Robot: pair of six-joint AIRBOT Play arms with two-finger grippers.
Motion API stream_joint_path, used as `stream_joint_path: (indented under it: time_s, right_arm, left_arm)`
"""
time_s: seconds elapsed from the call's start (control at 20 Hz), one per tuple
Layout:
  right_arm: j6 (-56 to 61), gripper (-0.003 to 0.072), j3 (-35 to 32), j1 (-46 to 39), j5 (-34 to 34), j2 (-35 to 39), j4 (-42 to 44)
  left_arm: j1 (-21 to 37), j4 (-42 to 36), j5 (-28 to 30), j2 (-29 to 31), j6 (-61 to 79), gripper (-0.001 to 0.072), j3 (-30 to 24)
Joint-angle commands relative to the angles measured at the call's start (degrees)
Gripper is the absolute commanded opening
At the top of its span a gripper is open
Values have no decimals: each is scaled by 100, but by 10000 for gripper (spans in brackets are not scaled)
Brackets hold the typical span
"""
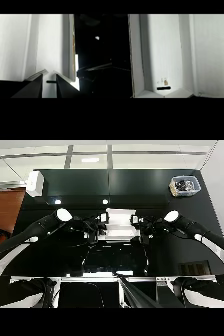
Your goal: Fold the box and place the chain.
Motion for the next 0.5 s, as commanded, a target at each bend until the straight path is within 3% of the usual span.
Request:
stream_joint_path:
  time_s: [0.0,0.2,0.3,0.35,0.4,0.45]
  right_arm:
    - [-4,228,-2,7,9,-2,2]
    - [-4,228,-2,7,7,-2,2]
    - [-4,228,-2,7,7,-2,2]
    - [-4,228,-2,7,7,-2,2]
    - [-4,228,-2,7,7,-2,4]
    - [-4,228,-2,7,7,-2,4]
  left_arm:
    - [-94,-396,13,-164,11,207,7]
    - [-197,-442,105,-275,-7,207,7]
    - [-197,-417,90,-273,-50,69,7]
    - [-197,-420,111,-273,-52,110,7]
    - [-197,-422,131,-275,-50,373,7]
    - [-197,-417,129,-273,-52,480,7]
